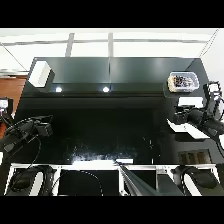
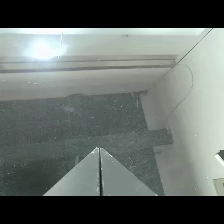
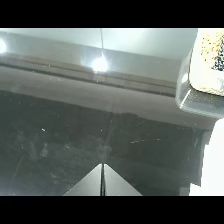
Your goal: Fold the box and place the chain.
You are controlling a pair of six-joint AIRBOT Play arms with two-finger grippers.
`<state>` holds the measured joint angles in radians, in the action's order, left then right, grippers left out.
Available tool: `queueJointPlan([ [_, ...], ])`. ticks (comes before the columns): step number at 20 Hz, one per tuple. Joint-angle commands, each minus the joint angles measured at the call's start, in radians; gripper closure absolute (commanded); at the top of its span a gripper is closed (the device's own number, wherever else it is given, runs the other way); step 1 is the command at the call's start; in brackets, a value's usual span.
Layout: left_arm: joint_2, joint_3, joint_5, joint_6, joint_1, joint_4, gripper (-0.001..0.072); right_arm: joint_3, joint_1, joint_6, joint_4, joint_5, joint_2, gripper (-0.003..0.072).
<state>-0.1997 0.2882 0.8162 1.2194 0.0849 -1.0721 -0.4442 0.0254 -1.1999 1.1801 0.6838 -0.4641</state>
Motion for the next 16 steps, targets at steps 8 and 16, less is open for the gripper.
queueJointPlan([
  [8,0.000,-0.005,-0.057,0.000,0.000,0.004,0.0683,0.000,0.001,0.000,-0.160,-0.003,0.001,0.0674],
  [16,-0.072,-0.045,-0.114,-0.003,-0.004,0.127,0.0228,0.033,-0.039,-0.109,-0.117,-0.214,-0.097,0.0674],
])
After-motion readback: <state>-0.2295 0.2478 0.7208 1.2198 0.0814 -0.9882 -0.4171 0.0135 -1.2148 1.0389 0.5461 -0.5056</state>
